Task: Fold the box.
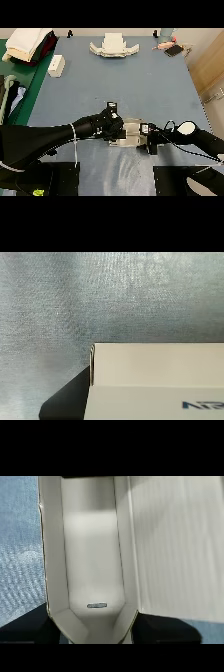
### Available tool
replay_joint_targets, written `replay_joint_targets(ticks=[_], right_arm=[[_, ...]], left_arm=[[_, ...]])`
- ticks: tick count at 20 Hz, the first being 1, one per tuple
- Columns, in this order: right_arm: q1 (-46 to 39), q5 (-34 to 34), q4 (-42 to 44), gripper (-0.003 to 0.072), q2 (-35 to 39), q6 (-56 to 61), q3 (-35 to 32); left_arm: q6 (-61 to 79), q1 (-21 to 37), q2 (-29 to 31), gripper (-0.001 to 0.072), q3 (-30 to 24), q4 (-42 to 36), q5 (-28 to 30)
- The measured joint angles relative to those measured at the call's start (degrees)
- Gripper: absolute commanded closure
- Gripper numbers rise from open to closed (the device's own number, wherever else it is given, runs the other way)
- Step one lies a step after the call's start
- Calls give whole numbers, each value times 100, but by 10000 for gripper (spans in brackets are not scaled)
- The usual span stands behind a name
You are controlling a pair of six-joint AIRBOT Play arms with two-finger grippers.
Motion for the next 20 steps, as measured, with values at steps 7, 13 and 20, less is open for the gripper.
replay_joint_targets(ticks=[7, 13, 20], right_arm=[[0, 2, 9, 172, 0, -2, 0], [2, 4, 9, 172, 0, -2, 0], [0, 4, 7, 172, 0, -2, 0]], left_arm=[[-2, 0, 0, 97, 0, 0, -61], [-2, 7, 15, 97, 203, -4, -271], [352, 7, 448, 209, 949, 122, -1652]])
